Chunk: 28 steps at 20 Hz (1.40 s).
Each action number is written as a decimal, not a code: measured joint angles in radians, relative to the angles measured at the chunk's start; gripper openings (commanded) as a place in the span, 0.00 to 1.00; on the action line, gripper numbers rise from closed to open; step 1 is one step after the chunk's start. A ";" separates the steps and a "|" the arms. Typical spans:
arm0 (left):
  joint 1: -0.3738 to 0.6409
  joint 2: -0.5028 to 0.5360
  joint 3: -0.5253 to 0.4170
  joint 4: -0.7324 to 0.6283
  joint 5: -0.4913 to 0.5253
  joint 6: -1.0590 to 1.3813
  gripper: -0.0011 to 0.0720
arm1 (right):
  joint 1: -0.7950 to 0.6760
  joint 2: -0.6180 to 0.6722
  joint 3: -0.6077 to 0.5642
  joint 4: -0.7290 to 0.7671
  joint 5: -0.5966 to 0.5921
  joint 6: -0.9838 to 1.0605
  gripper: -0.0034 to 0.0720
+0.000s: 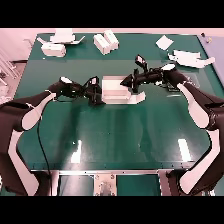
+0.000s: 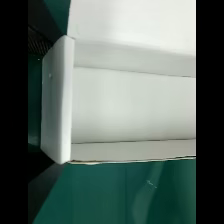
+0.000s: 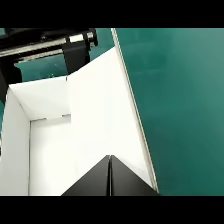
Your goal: Fold the box and place the chain.
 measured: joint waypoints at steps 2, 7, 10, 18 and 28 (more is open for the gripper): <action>0.000 0.000 0.000 0.000 -0.001 0.000 0.72 | 0.000 -0.019 0.003 0.002 -0.007 -0.002 0.07; 0.000 0.000 0.000 0.000 -0.001 0.000 0.72 | 0.000 -0.054 0.006 0.003 -0.020 -0.010 0.07; 0.000 0.000 0.000 0.000 -0.001 0.000 0.72 | 0.000 -0.062 0.006 0.005 -0.023 -0.018 0.07; 0.000 0.000 0.000 0.000 0.000 0.000 0.72 | 0.000 -0.067 0.051 -0.044 -0.002 -0.003 0.07; 0.000 0.000 0.000 0.000 0.001 0.001 0.72 | -0.005 0.038 0.172 -0.115 0.223 0.180 0.06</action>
